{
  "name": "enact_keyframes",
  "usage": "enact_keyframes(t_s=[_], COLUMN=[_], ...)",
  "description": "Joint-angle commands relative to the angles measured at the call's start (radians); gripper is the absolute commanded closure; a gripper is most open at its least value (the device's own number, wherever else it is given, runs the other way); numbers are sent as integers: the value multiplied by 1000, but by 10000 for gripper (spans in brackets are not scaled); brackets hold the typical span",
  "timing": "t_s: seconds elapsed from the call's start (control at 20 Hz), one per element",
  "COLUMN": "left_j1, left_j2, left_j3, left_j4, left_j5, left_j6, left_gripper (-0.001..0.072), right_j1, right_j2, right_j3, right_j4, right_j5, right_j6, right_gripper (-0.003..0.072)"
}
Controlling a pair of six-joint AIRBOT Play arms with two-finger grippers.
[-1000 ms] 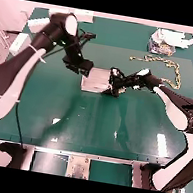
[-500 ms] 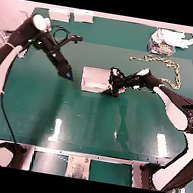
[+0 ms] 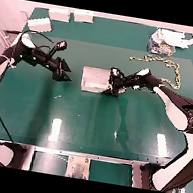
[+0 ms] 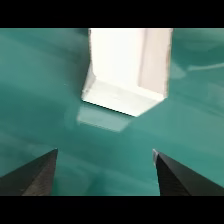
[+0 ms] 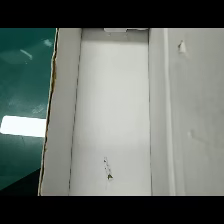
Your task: Fold the box and place the chain.
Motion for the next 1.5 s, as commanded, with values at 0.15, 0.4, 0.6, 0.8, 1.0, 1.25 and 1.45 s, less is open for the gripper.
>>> enact_keyframes(t_s=[0.15,0.4,0.6,0.8,1.0,1.25,1.45], left_j1=[4,0,-15,-44,-50,-69,-88], left_j2=[-90,-124,-154,-174,-181,-181,-181], left_j3=[-39,-39,-39,-39,-39,-39,-39], left_j4=[-185,-254,-280,-283,-285,-288,-292], left_j5=[98,79,6,-23,-33,-24,5], left_j6=[313,364,406,450,456,456,452], left_gripper=[-11,-11,-11,-11,-11,-11,-11], right_j1=[0,0,0,0,0,0,0], right_j2=[1,1,1,1,1,1,1], right_j3=[1,1,1,1,1,1,1], right_j4=[0,0,0,0,0,0,0], right_j5=[0,0,0,0,0,0,0], right_j6=[0,0,0,0,0,0,0], right_gripper=[104,104,104,104,104,104,104])
